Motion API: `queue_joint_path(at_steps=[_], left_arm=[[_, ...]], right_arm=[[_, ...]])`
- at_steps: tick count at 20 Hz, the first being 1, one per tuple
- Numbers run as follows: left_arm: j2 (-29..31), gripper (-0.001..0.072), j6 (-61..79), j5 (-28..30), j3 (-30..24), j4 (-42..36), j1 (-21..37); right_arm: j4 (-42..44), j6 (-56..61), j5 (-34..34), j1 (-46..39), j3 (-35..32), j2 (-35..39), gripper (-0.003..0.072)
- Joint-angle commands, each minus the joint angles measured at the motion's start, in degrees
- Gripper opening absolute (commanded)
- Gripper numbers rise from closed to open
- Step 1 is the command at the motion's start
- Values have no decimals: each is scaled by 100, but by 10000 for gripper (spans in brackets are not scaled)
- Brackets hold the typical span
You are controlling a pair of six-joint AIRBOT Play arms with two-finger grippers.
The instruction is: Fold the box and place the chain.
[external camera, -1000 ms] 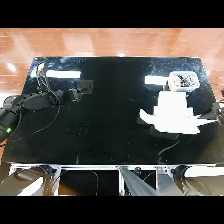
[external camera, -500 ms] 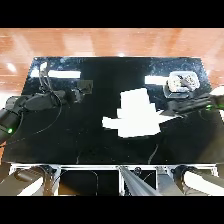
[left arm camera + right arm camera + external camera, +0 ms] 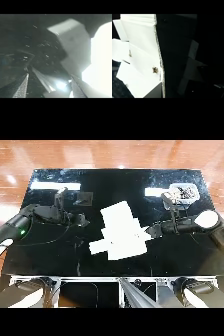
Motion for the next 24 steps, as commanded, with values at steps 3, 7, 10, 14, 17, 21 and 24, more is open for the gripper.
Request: queue_joint_path(at_steps=[3,7,10,14,17,21,24], left_arm=[[-1248,610,3025,1252,256,-2131,131],[-1786,609,4376,1384,358,-3027,-101],[-2061,609,5051,1541,463,-3340,-343],[-2424,571,5480,2092,671,-3346,-481],[-2483,522,5799,2549,702,-3333,-378],[-2485,523,6039,2883,702,-3392,-210],[-2485,507,6186,2957,702,-3453,-214]], right_arm=[[17,286,-81,260,-162,212,48],[249,321,-79,260,-162,212,48],[428,321,-81,260,-162,212,48],[431,376,-79,260,-162,212,47],[553,566,168,227,-162,208,45],[603,675,629,149,-170,208,46],[599,691,605,149,-173,205,46]])
